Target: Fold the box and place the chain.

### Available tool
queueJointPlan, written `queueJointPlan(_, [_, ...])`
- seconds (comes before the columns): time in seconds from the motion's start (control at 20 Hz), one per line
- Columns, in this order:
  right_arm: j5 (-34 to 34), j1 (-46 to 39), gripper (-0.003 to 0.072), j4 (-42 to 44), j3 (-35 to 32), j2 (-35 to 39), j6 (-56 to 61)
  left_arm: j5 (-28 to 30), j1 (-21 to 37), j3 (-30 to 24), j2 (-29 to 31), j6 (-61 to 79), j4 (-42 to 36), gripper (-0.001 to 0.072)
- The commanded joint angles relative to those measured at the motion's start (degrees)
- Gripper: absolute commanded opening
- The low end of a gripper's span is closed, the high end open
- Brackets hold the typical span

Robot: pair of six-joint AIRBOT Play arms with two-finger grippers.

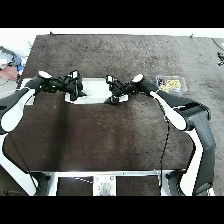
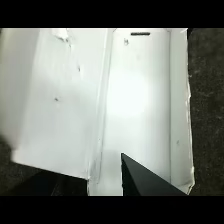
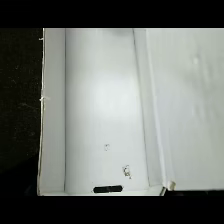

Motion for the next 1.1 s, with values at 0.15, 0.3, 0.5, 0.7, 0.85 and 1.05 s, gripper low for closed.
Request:
queueJointPlan(0.15, [0.2, 0.0, 0.0471, 0.0, 0.0, 0.0, -0.1, -3.6, 2.9, 1.3, 0.0, -0.3, -1.1, 0.0333])
queueJointPlan(0.3, [0.2, 0.0, 0.0470, 0.0, 0.0, 0.0, -0.1, -4.0, 5.7, 1.8, 0.0, -0.3, -1.1, 0.0333])
queueJointPlan(0.5, [0.2, 0.0, 0.0470, 0.0, 0.0, 0.0, -0.1, -12.6, 9.6, 7.7, 0.1, -0.3, -1.2, 0.0331])
queueJointPlan(0.7, [0.2, 0.0, 0.0470, 0.0, 0.0, 0.0, -0.1, -25.2, 10.7, 13.1, 0.1, -0.3, -1.2, 0.0012])
queueJointPlan(0.85, [0.2, 0.0, 0.0470, 0.0, 0.0, 0.0, -0.1, -27.7, 10.7, 13.6, 1.4, -2.4, -1.7, 0.0007])
queueJointPlan(1.05, [0.2, 0.0, 0.0470, 0.0, 0.0, 0.0, -0.1, -26.3, 10.7, 10.0, 6.5, -6.6, -1.8, 0.0006])
